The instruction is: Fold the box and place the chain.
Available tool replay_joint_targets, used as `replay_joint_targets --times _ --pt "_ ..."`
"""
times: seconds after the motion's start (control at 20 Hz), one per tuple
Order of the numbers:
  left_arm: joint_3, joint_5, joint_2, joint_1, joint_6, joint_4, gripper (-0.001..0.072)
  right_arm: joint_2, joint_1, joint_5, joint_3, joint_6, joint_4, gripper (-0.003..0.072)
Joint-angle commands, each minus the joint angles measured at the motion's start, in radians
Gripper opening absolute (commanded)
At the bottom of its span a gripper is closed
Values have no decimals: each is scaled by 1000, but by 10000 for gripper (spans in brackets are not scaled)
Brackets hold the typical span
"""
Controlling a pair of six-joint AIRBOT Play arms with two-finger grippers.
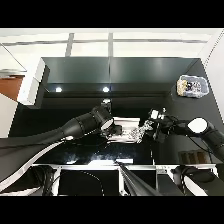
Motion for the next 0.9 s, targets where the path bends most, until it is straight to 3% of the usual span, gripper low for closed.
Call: replay_joint_targets --times 0.0,0.35,0.85 --pt "0 0 0 -1 1 0 33 -16 47 -10 -3 -134 0 708" --pt "0 -4 0 -1 2 0 34 -109 47 -48 -3 -137 -48 701" --pt "0 -11 0 -1 2 0 34 -155 47 -95 -3 -278 137 701"
